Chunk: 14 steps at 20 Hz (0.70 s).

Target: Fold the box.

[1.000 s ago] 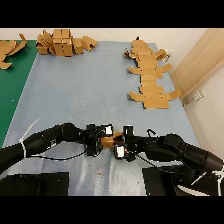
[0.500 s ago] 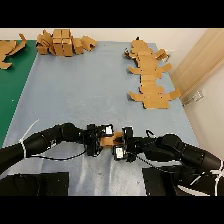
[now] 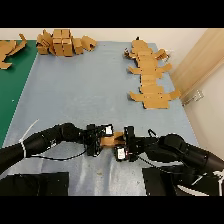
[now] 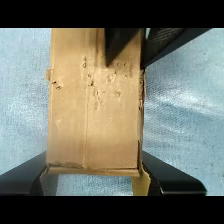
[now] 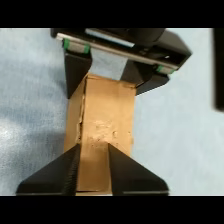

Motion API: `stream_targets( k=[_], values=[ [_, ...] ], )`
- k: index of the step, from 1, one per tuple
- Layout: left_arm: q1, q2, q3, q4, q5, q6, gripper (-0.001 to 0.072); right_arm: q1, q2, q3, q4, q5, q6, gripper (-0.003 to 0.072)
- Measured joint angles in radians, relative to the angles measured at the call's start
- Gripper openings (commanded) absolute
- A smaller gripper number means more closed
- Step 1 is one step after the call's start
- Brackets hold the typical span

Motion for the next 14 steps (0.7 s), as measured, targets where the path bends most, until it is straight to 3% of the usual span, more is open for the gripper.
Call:
stream_targets(
  k=[3, 4, 5, 6, 7, 12, 14],
  values=[
    [0.0, 0.0, 0.0, 0.0, 0.0, 0.0, 0.0562, -0.001, 0.056, 0.0, 0.001, -0.005, 0.017, 0.0318],
    [0.0, 0.0, 0.0, 0.0, 0.0, 0.0, 0.0562, -0.001, 0.075, 0.0, 0.002, -0.015, 0.04, 0.0275],
    [0.0, 0.0, 0.0, 0.0, 0.0, 0.0, 0.0562, -0.001, 0.094, 0.0, 0.003, -0.023, 0.075, 0.0183],
    [0.0, 0.0, 0.0, 0.0, 0.0, 0.0, 0.0562, -0.001, 0.116, 0.0, 0.008, -0.031, 0.139, 0.0022],
    [0.0, 0.0, 0.0, 0.0, 0.0, 0.0, 0.0562, -0.001, 0.138, 0.0, 0.019, -0.042, 0.23, 0.0003],
    [0.0, 0.0, 0.0, 0.0, 0.0, 0.0, 0.0562, -0.002, 0.216, -0.02, 0.078, -0.097, 1.054, 0.0],
    [0.0, 0.0, 0.0, 0.0, 0.0, 0.0, 0.0562, -0.002, 0.239, -0.08, 0.123, -0.05, 1.34, 0.0]
  ],
)
